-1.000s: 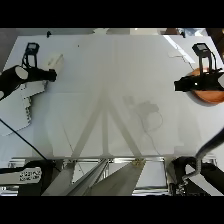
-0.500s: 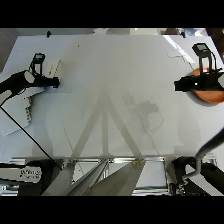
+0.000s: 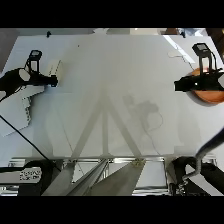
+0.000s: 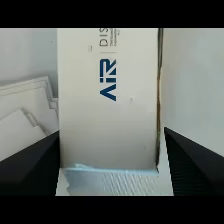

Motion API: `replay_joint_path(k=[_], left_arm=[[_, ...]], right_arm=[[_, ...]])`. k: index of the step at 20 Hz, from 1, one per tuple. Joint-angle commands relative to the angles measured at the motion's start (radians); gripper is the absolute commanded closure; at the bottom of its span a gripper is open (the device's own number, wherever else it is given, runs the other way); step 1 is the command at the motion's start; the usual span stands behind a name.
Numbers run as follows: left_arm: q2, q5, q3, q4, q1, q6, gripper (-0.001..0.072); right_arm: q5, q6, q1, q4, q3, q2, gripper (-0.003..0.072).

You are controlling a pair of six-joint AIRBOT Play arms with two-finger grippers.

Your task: Fold the box and place the chain.

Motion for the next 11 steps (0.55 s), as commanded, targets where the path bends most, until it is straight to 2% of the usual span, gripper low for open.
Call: replay_joint_path(k=[1,5,11], left_arm=[[0.088,-0.046,0.001,-0.002,0.000,0.003,0.0010],[0.185,-0.091,0.001,-0.043,0.000,0.002,0.0013],[0.258,-0.155,0.001,-0.245,0.000,0.002,0.0013]], right_arm=[[0.000,0.000,0.000,0.000,0.001,0.001,0.0669],[0.000,0.000,0.000,0.000,0.001,0.001,0.0669],[0.000,0.000,0.000,0.000,0.001,0.001,0.0669]])
